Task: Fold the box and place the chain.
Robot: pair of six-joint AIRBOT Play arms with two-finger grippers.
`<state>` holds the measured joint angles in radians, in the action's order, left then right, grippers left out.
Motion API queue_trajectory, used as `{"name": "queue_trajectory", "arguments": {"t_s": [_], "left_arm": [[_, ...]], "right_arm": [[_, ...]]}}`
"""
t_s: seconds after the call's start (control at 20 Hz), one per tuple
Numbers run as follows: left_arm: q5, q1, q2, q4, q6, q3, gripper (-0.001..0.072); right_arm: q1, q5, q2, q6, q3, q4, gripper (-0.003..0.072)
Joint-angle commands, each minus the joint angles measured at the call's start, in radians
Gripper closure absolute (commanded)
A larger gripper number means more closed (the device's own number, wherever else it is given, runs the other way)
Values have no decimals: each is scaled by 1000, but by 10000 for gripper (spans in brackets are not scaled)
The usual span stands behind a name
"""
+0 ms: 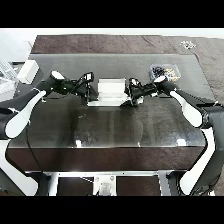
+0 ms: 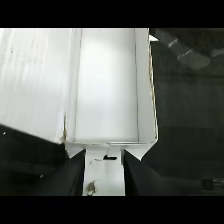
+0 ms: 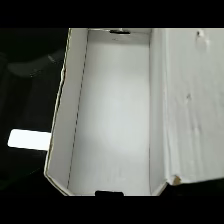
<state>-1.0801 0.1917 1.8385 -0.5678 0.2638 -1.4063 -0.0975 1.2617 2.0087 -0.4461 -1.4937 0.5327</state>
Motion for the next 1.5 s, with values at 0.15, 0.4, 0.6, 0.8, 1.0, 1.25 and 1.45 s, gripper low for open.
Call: {"name": "queue_trajectory", "arguments": {"t_s": [0.15,0.4,0.6,0.8,1.0,1.25,1.45], "left_arm": [[57,42,1,3,3,1,432],[49,56,14,42,5,1,335],[44,57,39,48,-2,1,334],[52,57,39,53,-13,1,47],[56,57,39,53,-12,1,47],[77,56,39,53,18,-2,210],[77,51,37,55,87,-2,688]], "right_arm": [[0,0,0,0,0,0,103],[0,0,0,0,0,-1,103],[0,0,0,0,0,0,103],[0,0,0,0,0,0,103],[0,0,0,0,0,0,104],[0,0,0,0,0,-1,103],[0,0,0,0,0,0,103]]}}
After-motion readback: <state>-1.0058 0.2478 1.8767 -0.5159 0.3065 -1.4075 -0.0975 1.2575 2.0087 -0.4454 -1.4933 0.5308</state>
